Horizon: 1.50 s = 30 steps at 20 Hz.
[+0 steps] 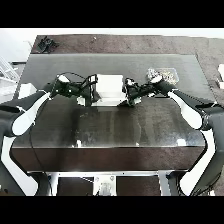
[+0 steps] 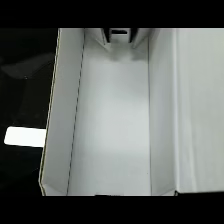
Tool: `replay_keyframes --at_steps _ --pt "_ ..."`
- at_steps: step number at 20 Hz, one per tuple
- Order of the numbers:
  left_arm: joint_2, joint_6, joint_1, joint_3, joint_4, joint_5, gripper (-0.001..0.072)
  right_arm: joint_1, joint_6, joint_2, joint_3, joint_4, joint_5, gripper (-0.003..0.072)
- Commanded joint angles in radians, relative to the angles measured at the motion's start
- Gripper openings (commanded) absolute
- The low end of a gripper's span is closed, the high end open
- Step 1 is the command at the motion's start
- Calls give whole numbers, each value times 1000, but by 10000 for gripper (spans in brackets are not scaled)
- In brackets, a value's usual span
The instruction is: Fold the box and place the chain.
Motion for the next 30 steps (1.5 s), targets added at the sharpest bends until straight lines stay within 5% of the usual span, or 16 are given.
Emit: replay_keyframes --at_steps 1,6,12,19,24,30 --pt "1 8 0 0 26 -17 22 0 0 0 0 0 0 595" --pt "36 7 18 1 45 -50 18 0 0 0 0 0 0 595" --pt "200 -122 129 0 63 -126 17 0 0 0 0 0 0 595" --pt "391 -755 259 0 92 -144 17 0 0 0 0 0 0 595" --pt "401 -1118 329 -28 142 -243 18 0 0 0 0 0 0 595" --pt "401 -1285 351 -186 131 -230 18 0 0 0 0 0 0 595"
